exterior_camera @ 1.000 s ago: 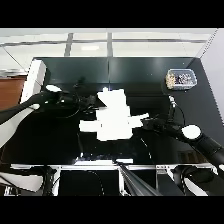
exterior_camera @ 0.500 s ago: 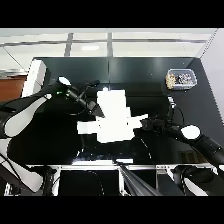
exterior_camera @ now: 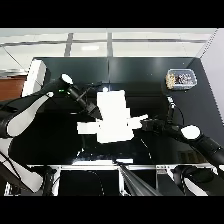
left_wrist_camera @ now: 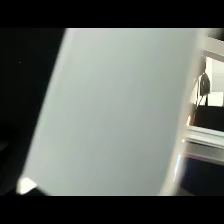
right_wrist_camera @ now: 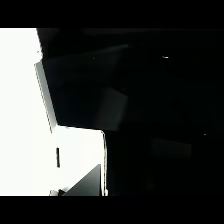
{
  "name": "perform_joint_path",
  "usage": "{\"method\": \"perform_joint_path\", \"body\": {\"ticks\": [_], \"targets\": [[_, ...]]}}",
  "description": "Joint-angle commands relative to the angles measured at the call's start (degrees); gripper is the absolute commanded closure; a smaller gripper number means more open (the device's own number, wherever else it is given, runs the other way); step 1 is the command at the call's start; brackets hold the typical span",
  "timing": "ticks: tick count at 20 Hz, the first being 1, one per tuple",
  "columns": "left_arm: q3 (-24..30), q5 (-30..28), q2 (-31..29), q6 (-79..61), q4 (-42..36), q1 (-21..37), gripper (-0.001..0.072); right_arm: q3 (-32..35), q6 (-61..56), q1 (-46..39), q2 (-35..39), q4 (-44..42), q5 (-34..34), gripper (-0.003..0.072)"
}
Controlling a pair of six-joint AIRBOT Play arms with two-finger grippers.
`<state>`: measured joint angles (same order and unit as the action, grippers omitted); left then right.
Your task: Fold the box and place the chain.
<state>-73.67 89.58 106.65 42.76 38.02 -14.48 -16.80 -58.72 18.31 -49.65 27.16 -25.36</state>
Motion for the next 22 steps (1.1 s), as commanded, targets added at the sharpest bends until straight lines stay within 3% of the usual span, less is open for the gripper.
{"method": "perform_joint_path", "body": {"ticks": [1,7,11,17,22], "targets": [[-0.4,-2.4,0.0,1.4,0.3,-0.1,0.0376,0.0,0.0,0.0,0.0,0.1,-0.3,0.0669],[-3.3,-2.9,0.5,1.3,0.3,-0.6,0.0376,0.0,0.1,0.0,0.0,1.3,-0.3,0.0669],[-7.3,1.0,5.0,4.2,0.3,-1.4,0.0376,0.0,0.1,0.0,0.0,1.4,-0.3,0.0669],[-13.7,2.5,9.5,8.8,0.2,-3.8,0.0376,0.0,0.1,0.0,0.0,1.4,-0.4,0.0669],[-15.1,3.5,9.6,9.3,0.2,-3.4,0.0399,0.0,0.1,0.0,0.0,1.4,-0.4,0.067]]}}
